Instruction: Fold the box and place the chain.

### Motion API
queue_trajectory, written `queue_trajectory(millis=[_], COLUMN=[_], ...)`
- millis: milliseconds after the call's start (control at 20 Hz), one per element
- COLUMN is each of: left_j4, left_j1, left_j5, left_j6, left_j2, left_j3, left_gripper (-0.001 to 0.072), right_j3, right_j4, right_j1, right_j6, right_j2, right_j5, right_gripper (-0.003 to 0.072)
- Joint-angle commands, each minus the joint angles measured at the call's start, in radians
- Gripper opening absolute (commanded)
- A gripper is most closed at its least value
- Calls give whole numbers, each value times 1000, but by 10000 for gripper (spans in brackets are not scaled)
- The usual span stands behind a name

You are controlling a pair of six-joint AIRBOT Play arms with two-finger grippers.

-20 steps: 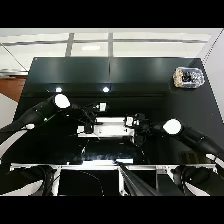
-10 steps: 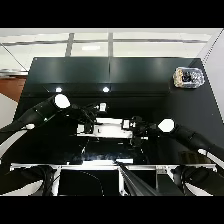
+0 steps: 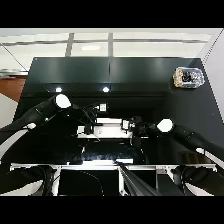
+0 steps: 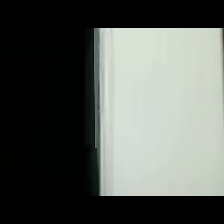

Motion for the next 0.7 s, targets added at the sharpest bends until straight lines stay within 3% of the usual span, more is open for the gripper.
queue_trajectory(millis=[0,650], left_j4=[3,2], left_j1=[0,0], left_j5=[-8,20], left_j6=[1,1], left_j2=[-8,-8], left_j3=[0,0], left_gripper=[33,33], right_j3=[0,0], right_j4=[0,1], right_j1=[0,0], right_j6=[-3,-3], right_j2=[-3,-18], right_j5=[-21,-21], right_gripper=[699,698])
